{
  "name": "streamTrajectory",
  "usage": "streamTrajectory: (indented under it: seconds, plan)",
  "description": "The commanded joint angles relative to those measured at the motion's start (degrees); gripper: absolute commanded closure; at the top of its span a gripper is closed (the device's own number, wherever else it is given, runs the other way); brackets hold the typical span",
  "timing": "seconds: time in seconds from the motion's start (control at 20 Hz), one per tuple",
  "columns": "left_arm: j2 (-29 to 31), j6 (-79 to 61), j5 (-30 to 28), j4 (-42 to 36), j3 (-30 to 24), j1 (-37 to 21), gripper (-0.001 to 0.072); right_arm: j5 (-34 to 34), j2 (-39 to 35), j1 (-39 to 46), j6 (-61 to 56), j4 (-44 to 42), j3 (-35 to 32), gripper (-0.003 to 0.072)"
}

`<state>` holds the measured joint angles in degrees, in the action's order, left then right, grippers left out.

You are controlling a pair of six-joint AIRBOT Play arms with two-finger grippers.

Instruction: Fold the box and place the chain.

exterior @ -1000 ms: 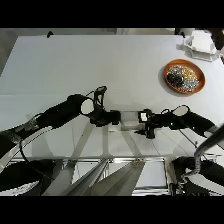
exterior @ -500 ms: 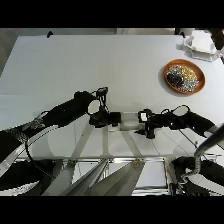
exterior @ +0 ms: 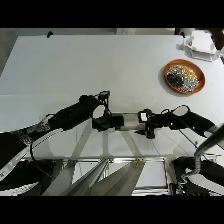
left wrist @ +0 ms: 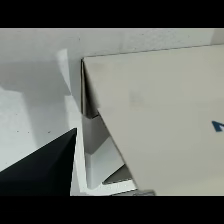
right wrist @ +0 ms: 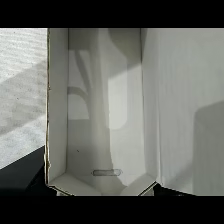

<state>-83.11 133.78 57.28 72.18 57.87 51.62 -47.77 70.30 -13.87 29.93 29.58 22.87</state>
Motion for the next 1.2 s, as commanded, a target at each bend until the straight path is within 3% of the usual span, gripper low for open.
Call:
streamTrajectory:
  seconds: [0.0, 0.35, 0.75, 1.15]
  plan:
    - [-0.52, 1.53, -1.20, 0.76, 0.07, 0.63, 0.0256, 0.00, -0.04, 0.00, -0.02, -0.02, -0.02, 0.0270]
    - [-4.74, 1.70, 4.31, 2.34, 4.20, 0.63, 0.0304, -0.02, -0.04, 0.00, -0.02, 0.00, -0.02, 0.0270]
    - [-7.52, 4.02, 4.50, 2.08, 5.62, 1.70, 0.0320, 0.00, -0.04, 0.00, -0.02, -0.02, -0.02, 0.0270]
    - [-7.78, 6.91, 4.52, 2.23, 5.62, 2.21, 0.0459, 0.00, -0.04, 0.00, -0.02, -0.02, -0.02, 0.0270]
